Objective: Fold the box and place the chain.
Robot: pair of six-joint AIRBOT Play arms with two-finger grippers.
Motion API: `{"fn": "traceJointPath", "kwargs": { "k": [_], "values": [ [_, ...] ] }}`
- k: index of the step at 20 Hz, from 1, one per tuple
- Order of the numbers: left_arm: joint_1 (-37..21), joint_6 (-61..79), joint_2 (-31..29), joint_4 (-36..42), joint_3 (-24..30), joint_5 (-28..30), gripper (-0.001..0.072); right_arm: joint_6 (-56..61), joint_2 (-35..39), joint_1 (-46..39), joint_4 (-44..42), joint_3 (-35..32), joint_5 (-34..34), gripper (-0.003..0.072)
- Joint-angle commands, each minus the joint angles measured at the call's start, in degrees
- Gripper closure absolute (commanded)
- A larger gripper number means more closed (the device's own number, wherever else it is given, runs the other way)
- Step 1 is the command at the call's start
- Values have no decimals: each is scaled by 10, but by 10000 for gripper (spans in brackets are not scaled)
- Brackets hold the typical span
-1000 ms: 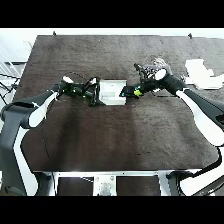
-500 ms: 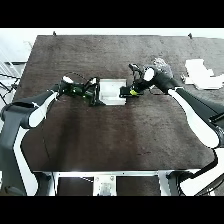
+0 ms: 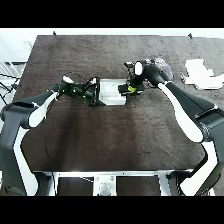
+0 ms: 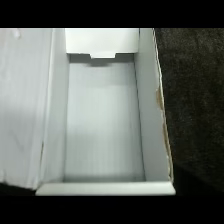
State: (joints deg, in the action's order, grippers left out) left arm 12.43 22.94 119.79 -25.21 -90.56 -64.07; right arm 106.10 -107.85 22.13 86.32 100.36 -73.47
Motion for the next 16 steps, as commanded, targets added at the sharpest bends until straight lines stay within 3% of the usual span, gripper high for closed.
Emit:
{"fn": "traceJointPath", "kwargs": {
  "k": [1,8,12,13,16],
  "values": [
    [0,0,0,0,0,0,207,39,-31,8,20,42,-47,162],
    [0,0,0,0,0,0,207,75,-49,20,38,44,-42,245],
    [0,0,0,0,0,0,207,122,-51,22,44,45,-42,337],
    [0,0,0,0,0,0,207,127,-51,23,43,45,-41,447],
    [0,0,0,0,0,0,207,150,-51,28,42,45,-35,466]
  ]
}}
